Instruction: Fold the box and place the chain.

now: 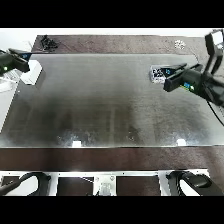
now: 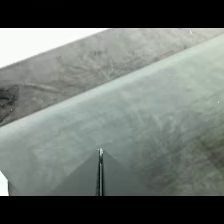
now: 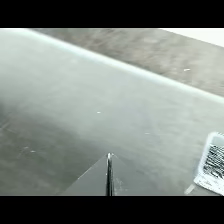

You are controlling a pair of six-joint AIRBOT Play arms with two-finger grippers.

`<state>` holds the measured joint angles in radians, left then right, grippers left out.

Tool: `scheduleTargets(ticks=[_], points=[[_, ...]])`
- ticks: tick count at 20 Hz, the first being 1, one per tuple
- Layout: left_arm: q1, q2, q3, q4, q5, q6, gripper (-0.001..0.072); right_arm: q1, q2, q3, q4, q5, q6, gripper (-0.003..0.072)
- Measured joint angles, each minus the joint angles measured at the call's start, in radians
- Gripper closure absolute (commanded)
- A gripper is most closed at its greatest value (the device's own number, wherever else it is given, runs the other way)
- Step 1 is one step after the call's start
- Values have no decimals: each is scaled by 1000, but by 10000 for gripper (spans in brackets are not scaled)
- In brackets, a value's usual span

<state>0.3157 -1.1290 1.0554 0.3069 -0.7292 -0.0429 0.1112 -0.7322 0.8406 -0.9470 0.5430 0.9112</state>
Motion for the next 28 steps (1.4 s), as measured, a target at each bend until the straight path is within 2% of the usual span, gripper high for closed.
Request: scheduleTargets(ticks=[3,7,11,14,17,28], points=[[-70,158,-242,-129,107,207,699,0,130,-166,-19,-101,19,682],[-148,308,-544,-393,223,470,699,0,303,-410,-28,-225,26,682],[-175,373,-732,-553,260,615,696,0,444,-611,-32,-303,29,680],[-183,388,-803,-597,270,653,692,0,500,-705,-32,-326,30,679],[-185,394,-836,-616,272,663,692,0,521,-745,-33,-336,31,679],[-186,397,-855,-630,272,669,692,0,534,-769,-34,-343,31,679]])
